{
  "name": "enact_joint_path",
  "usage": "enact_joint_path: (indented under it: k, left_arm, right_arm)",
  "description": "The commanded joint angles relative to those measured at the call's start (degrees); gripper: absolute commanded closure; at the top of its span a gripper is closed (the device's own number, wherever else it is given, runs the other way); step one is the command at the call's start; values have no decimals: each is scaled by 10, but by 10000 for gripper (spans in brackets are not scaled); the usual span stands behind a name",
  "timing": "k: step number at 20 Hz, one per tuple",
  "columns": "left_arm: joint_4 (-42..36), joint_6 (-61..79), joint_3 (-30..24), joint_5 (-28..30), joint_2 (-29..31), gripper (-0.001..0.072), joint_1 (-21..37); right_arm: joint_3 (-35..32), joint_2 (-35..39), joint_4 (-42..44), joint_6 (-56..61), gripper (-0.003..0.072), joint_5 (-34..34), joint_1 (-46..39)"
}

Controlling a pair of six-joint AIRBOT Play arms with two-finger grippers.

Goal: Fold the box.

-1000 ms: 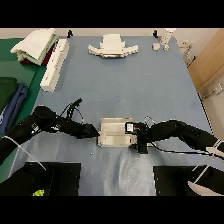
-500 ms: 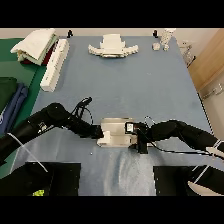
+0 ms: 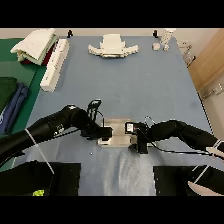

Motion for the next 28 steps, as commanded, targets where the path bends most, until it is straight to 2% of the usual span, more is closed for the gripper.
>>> enact_joint_path:
  k: [1, 6, 11, 15, 17, 23, 28]
  left_arm:
    - [70, -139, 32, -17, -23, 247, -44]
    - [121, -219, 83, -69, -60, 247, -85]
    - [137, -257, 94, -111, -92, 248, -96]
    - [146, -272, 99, -111, -102, 248, -96]
    - [161, -287, 102, -113, -103, 302, -96]
    - [177, -302, 105, -115, -113, 302, -102]
    - [204, -310, 119, -116, -145, 303, -135]
  right_arm:
    - [0, 0, 0, 0, 171, 0, 0]
    - [0, 0, 0, 0, 172, 0, 0]
    - [0, 0, 0, 0, 172, 0, 0]
    - [0, 0, 0, 0, 171, 0, 0]
    - [0, 0, 0, 0, 172, 0, 0]
    - [0, 0, 0, 0, 171, 0, 0]
    - [0, 0, 0, 0, 172, 0, 0]
